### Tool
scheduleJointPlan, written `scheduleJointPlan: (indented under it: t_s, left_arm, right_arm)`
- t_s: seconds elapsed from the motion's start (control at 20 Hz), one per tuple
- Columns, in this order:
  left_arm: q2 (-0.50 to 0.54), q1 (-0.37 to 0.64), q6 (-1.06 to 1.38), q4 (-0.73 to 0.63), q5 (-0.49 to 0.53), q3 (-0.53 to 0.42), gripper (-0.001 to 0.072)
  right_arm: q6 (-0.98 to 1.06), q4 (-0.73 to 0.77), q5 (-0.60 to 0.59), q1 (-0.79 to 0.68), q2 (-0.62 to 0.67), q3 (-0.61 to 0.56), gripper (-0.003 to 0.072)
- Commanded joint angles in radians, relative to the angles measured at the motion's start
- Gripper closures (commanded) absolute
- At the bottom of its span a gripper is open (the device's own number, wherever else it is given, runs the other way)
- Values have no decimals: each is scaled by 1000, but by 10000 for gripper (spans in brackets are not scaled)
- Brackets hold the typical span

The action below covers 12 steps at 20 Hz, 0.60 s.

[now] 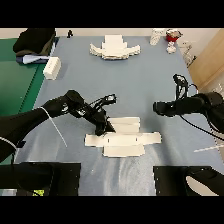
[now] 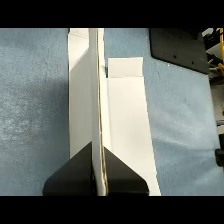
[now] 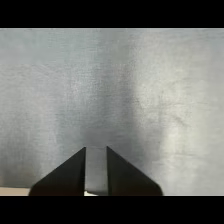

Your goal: Fold the box.

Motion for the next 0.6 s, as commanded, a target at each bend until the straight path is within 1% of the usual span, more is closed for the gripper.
scheduleJointPlan:
  t_s: [0.0,0.05,0.1,0.15,0.25,0.35,0.45,0.55]
  left_arm:
    - [0,-4,2,19,0,-1,695]
    - [0,-4,1,19,0,-1,695]
    - [0,-4,2,19,-1,-1,695]
    - [0,-4,2,18,0,-1,696]
    - [0,-4,2,18,0,-1,695]
    - [0,-4,2,18,0,-1,695]
    - [0,-4,2,18,0,-1,695]
    - [0,-4,2,18,0,-1,696]
  right_arm:
    - [-1,43,-51,1,0,0,547]
    - [-10,62,-77,1,2,0,590]
    - [-35,90,-106,1,4,0,682]
    - [-64,124,-143,4,10,0,682]
    - [-76,148,-227,37,42,1,683]
    - [-68,154,-306,109,86,-1,683]
    - [-6,156,-353,230,136,-2,683]
    - [51,156,-350,392,177,-2,683]
